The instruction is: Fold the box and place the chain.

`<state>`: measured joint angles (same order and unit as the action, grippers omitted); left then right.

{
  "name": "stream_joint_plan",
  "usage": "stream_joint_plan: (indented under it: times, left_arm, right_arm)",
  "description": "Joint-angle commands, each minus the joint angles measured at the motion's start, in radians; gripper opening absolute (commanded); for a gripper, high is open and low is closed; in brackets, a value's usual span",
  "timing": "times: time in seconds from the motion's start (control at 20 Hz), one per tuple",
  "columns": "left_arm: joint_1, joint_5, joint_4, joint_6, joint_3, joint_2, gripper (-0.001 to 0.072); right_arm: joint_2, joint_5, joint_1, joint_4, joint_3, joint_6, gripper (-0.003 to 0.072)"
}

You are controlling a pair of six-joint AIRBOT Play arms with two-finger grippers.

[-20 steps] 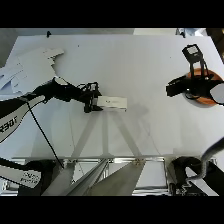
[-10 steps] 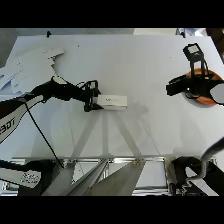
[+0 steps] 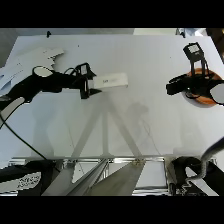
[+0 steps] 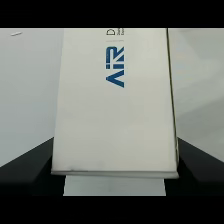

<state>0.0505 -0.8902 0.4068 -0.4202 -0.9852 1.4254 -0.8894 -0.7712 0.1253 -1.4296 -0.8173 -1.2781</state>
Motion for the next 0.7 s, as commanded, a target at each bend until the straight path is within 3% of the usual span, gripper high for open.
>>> stream_joint_plan:
  times: [0.0, 0.45, 0.65]
  left_arm:
    - [-0.035, 0.142, -0.003, 0.002, -0.001, -0.079, 0.0009]
    - [-0.232, 0.59, -0.01, 0.418, -0.001, -0.134, 0.0011]
    - [-0.332, 0.621, -0.01, 0.527, -0.001, -0.122, 0.0011]
  right_arm:
    - [0.001, 0.002, -0.001, 0.0, -0.001, 0.0, 0.0013]
    - [0.001, 0.002, -0.001, 0.0, -0.001, 0.0, 0.0013]
    - [0.001, 0.002, -0.001, 0.0, -0.001, 0.0, 0.0013]
